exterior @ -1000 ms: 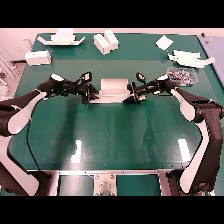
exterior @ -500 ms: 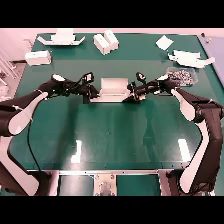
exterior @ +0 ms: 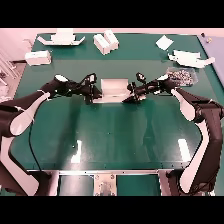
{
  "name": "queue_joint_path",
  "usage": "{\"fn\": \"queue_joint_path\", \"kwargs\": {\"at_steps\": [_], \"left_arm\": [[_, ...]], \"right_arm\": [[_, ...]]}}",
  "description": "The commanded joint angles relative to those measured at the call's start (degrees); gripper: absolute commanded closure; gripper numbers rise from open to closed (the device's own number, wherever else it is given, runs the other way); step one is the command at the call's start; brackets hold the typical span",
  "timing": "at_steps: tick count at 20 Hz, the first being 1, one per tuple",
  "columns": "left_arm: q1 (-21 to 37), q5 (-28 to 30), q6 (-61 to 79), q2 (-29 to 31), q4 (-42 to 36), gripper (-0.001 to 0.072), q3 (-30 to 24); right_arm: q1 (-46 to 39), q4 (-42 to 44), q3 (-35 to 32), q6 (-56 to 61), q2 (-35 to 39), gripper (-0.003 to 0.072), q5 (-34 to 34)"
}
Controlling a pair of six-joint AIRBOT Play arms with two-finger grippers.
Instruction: Fold the box and place the chain.
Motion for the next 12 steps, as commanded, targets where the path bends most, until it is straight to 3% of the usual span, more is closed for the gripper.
{"fn": "queue_joint_path", "kwargs": {"at_steps": [1, 10, 11, 12], "left_arm": [[-1.0, -0.4, 0.7, -0.4, -1.1, 0.0527, 0.0], [-2.6, 2.2, 1.0, -0.9, -2.1, 0.0525, 0.0], [-2.6, 2.4, 1.0, -0.9, -2.2, 0.0445, 0.0], [-2.6, 2.3, 1.0, -0.9, -2.2, 0.0418, 0.0]], "right_arm": [[0.0, 0.1, 0.0, 0.1, 0.0, 0.0212, -0.2], [0.0, 0.1, 0.0, 0.1, 0.0, 0.0212, -0.2], [0.0, 0.1, 0.0, 0.1, 0.0, 0.0212, -0.2], [0.0, 0.1, 0.0, 0.1, 0.0, 0.0212, -0.2]]}}
